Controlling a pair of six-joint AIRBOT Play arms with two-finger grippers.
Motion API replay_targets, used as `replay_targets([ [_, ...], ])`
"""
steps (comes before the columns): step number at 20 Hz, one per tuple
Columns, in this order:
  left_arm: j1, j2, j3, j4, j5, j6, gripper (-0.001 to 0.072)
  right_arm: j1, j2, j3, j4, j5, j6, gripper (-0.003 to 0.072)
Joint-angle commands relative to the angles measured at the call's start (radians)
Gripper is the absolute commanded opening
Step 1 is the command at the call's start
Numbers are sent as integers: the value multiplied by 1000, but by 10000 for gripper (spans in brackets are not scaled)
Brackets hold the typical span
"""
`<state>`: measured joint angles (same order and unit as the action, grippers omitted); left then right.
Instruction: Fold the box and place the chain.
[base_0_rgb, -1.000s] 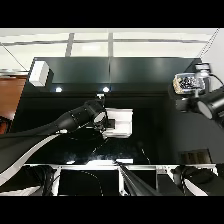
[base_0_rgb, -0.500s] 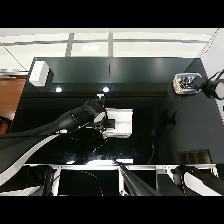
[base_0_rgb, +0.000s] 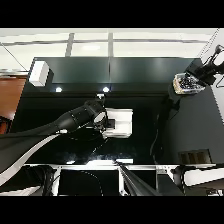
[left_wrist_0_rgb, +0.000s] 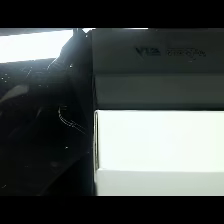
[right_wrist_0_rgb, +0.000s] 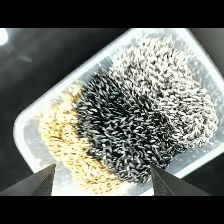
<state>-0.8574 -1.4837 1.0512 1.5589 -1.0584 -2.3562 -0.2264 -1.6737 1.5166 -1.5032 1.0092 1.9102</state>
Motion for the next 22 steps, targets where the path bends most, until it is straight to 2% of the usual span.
replay_targets([
  [1,1,0,0,0,0,0,26,-4,-85,62,-27,63,-42,683],
  [8,1,0,0,0,0,0,27,-4,-147,62,-42,-24,-57,675],
  [9,1,0,0,0,0,0,27,-4,-150,62,-42,-41,-56,645],
  [10,1,0,0,0,-1,0,27,-4,-152,62,-42,-45,-56,516],
  [17,1,0,0,0,0,0,27,-4,-172,62,-42,-8,-68,509],
  [18,1,0,0,0,0,0,26,-4,-175,62,-42,0,-68,489],
  [19,1,0,0,0,0,0,26,-4,-175,62,-42,-1,-68,365],
  [20,1,0,0,0,0,0,26,-4,-174,63,-42,-3,-73,132],
  [21,1,0,0,0,0,0,26,-4,-173,65,-42,0,-80,55],
  [22,1,0,0,0,0,0,27,-4,-172,73,-42,7,-89,53],
])
